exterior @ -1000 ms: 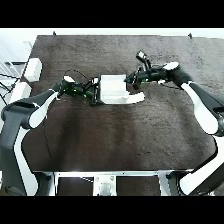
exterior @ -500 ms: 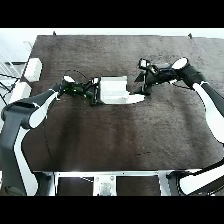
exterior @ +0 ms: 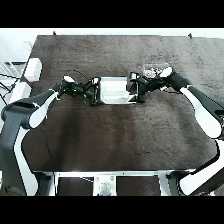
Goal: Fold the box and place the chain.
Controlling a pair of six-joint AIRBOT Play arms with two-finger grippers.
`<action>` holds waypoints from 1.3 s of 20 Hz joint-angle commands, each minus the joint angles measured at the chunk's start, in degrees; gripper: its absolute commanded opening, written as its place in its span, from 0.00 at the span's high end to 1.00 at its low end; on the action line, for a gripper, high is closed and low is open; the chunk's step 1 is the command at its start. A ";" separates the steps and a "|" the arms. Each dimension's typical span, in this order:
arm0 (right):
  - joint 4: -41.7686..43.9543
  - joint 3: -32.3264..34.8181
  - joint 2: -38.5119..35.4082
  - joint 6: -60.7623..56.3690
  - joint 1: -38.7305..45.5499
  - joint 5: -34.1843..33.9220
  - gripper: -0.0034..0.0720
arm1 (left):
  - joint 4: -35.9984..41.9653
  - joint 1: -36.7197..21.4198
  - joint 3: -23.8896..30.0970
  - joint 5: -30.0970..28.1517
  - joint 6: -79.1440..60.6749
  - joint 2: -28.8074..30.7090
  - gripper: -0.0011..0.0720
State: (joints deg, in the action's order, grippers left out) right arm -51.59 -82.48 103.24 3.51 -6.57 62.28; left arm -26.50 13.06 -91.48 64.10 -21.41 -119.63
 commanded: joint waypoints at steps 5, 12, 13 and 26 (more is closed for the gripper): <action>1.25 0.09 0.92 0.22 -2.38 -1.42 0.57 | -0.02 0.00 0.00 0.00 -0.02 -0.02 0.41; 6.19 0.09 1.09 2.80 -4.11 -2.54 0.57 | 0.00 0.00 0.00 0.00 -0.02 -0.02 0.41; 6.19 0.09 1.22 2.80 -4.11 -2.51 0.57 | -0.02 0.00 0.00 0.00 -0.02 -0.02 0.41; 6.05 0.09 2.19 2.71 -4.00 -2.45 0.22 | -0.02 0.00 0.00 0.00 -0.02 -0.02 0.41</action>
State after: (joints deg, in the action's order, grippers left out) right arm -45.45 -82.41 105.38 6.37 -10.57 59.72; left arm -26.52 13.08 -91.48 64.12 -21.45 -119.61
